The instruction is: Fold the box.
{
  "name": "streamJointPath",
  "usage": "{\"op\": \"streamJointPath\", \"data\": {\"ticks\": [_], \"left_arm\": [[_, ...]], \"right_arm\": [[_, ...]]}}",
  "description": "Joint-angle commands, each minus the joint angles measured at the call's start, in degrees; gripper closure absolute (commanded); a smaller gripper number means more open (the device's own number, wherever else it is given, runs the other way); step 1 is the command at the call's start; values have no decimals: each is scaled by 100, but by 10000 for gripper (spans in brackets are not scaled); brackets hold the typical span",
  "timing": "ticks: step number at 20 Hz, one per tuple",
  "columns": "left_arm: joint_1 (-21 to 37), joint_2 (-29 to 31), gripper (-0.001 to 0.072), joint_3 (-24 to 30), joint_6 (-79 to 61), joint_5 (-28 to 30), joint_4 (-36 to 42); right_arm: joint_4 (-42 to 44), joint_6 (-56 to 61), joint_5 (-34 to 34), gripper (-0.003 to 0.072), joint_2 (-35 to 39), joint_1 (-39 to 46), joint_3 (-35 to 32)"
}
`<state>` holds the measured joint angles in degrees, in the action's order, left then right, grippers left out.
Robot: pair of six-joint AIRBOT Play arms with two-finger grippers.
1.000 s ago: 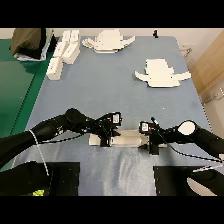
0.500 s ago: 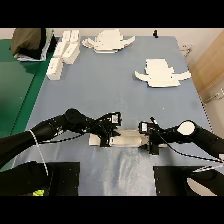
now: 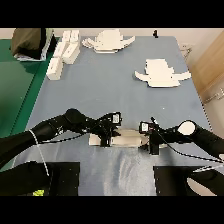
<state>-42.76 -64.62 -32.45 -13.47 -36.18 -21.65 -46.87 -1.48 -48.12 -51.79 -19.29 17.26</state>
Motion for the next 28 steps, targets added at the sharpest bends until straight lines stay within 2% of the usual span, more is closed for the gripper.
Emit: {"op": "streamJointPath", "data": {"ticks": [1,3,4,5,6,13,15,17,18,28], "left_arm": [[-2,-2,692,2,0,2,-4],[-2,-2,692,2,0,2,-4],[-2,-2,691,2,0,2,-4],[-2,-2,692,2,0,2,-4],[-2,-2,692,2,0,2,-4],[-2,-2,691,2,-2,2,-4],[-2,-2,692,2,0,2,-4],[-2,-2,692,2,0,2,-4],[-2,-2,692,2,0,2,-4],[-2,-2,692,2,0,2,-4]], "right_arm": [[-46,-9,-55,284,2,2,-4],[-66,-9,-72,276,2,2,-2],[-66,-9,-72,213,2,2,-2],[-68,-9,-68,62,2,2,-2],[-63,-7,-68,19,2,2,-2],[90,-48,-15,20,9,2,-2],[247,-186,7,40,9,2,-2],[363,-243,-87,225,9,2,-2],[354,-267,-114,245,7,2,-2],[339,-267,-111,243,7,2,-2]]}}
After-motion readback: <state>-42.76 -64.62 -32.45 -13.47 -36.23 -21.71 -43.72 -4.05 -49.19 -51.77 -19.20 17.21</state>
